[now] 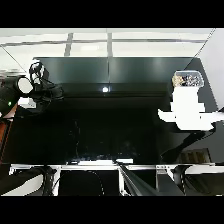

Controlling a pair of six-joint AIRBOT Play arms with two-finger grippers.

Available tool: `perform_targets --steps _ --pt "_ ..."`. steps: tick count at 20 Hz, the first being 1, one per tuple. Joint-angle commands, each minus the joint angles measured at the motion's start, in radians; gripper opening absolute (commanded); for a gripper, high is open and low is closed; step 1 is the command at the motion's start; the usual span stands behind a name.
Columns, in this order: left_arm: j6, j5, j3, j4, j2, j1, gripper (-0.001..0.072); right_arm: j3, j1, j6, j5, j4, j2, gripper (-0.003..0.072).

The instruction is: Fold the box and place the chain.

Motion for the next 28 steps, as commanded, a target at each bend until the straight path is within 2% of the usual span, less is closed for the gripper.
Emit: perform_targets --steps 1,2,3,4,6,7,8,10,13,15,19,22,25,26,28 --pt "-0.013 -0.009 0.002 -0.004 -0.001 -0.001 0.0710 0.004 -0.004 -0.090 0.028 0.067 -0.058 0.0710" --pt "-0.013 -0.008 0.002 -0.005 -0.001 -0.001 0.0710 0.004 -0.004 -0.090 0.031 0.068 -0.062 0.0699" --pt "-0.013 -0.008 0.002 -0.005 -0.001 -0.001 0.0710 0.004 -0.004 -0.090 0.029 0.074 -0.062 0.0532" --pt "-0.013 -0.008 0.002 -0.005 -0.001 0.000 0.0710 0.004 -0.003 -0.090 0.029 0.085 -0.062 0.0476" --pt "-0.012 -0.008 0.002 -0.020 -0.001 0.000 0.0710 0.004 0.004 -0.089 0.051 0.085 -0.062 0.0474" --pt "-0.012 -0.007 0.002 -0.024 -0.001 0.000 0.0710 0.004 0.009 -0.084 0.071 0.084 -0.062 0.0357" --pt "-0.012 -0.007 0.002 -0.024 -0.001 -0.001 0.0710 0.004 0.016 -0.084 0.097 0.082 -0.062 0.0210" --pt "-0.012 -0.009 0.002 -0.023 -0.001 0.000 0.0710 0.004 0.034 -0.065 0.128 0.080 -0.055 0.0023" --pt "-0.011 -0.008 0.002 -0.023 -0.001 0.000 0.0710 0.004 0.089 -0.014 0.114 0.086 0.008 0.0016" --pt "0.004 -0.006 0.002 -0.023 -0.001 -0.001 0.0710 -0.010 0.136 -0.001 0.092 0.141 0.078 0.0016" --pt "0.114 0.001 0.002 -0.018 -0.001 -0.042 0.0710 -0.137 0.259 -0.012 0.026 0.220 0.270 0.0016" --pt "0.114 0.014 0.002 -0.019 -0.002 -0.087 0.0710 -0.307 0.378 -0.044 -0.066 0.276 0.442 0.0015" --pt "0.118 0.033 0.002 -0.029 -0.011 -0.141 0.0710 -0.552 0.508 -0.079 -0.243 0.423 0.634 0.0015" --pt "0.140 0.049 0.002 -0.074 -0.018 -0.153 0.0710 -0.648 0.562 -0.087 -0.326 0.479 0.706 0.0015" --pt "0.243 0.089 0.002 -0.269 -0.044 -0.156 0.0710 -0.818 0.676 -0.088 -0.483 0.563 0.828 0.0015"
